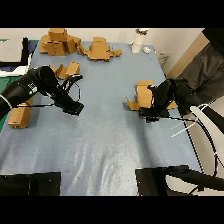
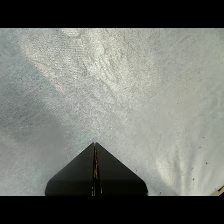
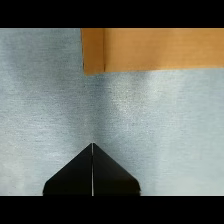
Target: Fold the box.
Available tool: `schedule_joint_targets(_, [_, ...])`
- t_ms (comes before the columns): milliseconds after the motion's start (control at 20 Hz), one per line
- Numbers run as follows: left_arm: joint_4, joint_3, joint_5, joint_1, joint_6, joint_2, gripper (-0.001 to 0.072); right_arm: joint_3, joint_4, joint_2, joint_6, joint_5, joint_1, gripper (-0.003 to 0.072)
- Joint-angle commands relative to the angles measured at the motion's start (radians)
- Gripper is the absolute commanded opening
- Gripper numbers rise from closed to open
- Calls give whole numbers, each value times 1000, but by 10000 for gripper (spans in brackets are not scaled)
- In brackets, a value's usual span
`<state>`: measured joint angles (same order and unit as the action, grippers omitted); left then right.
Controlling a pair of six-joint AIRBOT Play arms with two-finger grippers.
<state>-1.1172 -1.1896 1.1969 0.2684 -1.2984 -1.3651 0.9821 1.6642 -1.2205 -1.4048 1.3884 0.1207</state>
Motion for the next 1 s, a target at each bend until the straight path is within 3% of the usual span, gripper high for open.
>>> schedule_joint_targets(0, [0,0,0,0,0,1,14,0,0,0,0,0,0,7])
schedule_joint_targets(700, [0,0,0,0,0,1,15,0,1,0,0,-3,0,7])
schedule_joint_targets(950, [0,0,-44,0,0,0,14,0,1,0,0,-91,0,7])
